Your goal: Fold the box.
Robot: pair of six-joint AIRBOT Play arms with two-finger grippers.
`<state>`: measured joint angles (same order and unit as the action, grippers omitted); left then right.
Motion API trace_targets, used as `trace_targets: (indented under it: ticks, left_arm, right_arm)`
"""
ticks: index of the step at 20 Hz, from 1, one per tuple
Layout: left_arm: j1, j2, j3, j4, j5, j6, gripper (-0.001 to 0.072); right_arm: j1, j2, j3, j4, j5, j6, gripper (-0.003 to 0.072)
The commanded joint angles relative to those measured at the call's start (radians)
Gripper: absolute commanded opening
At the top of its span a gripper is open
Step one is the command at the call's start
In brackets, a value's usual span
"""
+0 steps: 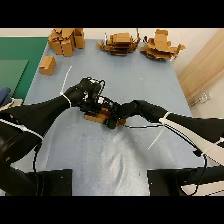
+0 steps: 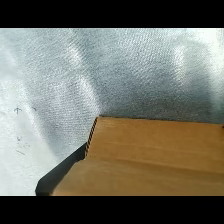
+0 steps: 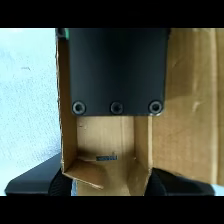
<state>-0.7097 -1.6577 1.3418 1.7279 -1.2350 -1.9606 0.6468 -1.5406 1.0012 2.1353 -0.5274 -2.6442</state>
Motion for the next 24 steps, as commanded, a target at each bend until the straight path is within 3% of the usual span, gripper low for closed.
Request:
trace_targets:
  ticks: [1, 15, 17, 24]
  left_arm:
    - [-0.029, -0.006, 0.000, 0.046, 0.005, -0.030, 0.0021]
    - [-0.032, -0.027, 0.000, 0.050, -0.005, -0.045, 0.0027]
    - [-0.032, -0.018, 0.000, 0.049, -0.005, -0.047, 0.0609]
    - [-0.032, 0.017, 0.000, 0.048, -0.032, -0.048, 0.0628]
  right_arm:
    - [0.001, 0.000, 0.001, 0.001, 0.002, 0.000, 0.0510]
    - [0.003, 0.000, 0.001, 0.000, 0.002, 0.008, 0.0511]
    - [0.003, 0.000, 0.001, 0.000, 0.002, 0.008, 0.0510]
    - [0.003, 0.000, 0.001, 0.000, 0.002, 0.008, 0.0510]
